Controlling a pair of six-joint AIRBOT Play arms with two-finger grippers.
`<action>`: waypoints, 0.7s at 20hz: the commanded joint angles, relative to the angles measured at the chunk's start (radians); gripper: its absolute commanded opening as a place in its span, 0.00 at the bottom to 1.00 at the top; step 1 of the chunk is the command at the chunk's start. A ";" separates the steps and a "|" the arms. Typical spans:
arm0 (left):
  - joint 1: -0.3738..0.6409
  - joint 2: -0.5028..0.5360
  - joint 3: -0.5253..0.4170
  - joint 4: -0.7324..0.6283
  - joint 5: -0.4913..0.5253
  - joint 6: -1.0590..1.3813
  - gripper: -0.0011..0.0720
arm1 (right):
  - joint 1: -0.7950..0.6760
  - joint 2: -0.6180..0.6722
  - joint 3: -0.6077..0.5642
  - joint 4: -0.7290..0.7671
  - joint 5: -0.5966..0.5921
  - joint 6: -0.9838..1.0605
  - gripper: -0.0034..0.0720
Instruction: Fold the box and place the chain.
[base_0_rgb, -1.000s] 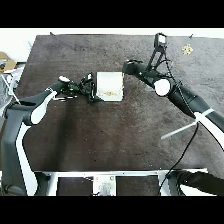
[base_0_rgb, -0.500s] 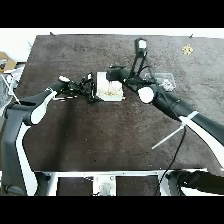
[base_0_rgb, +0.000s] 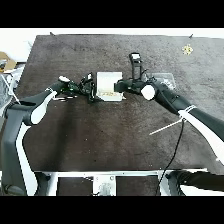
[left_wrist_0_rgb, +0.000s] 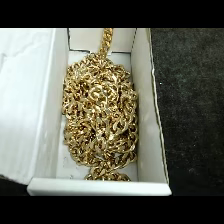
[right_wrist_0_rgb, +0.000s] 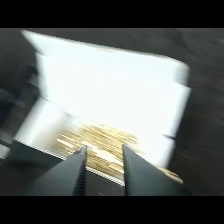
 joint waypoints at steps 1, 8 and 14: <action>0.000 0.000 0.000 0.000 0.000 0.000 0.64 | -0.140 0.008 0.000 0.041 0.208 -0.257 0.32; 0.000 0.000 0.000 0.000 0.000 0.000 0.64 | -0.322 -0.200 0.047 0.563 0.340 -1.023 0.49; 0.000 0.000 0.000 0.000 0.000 0.000 0.64 | -0.297 -0.362 0.194 0.577 0.463 -1.207 0.66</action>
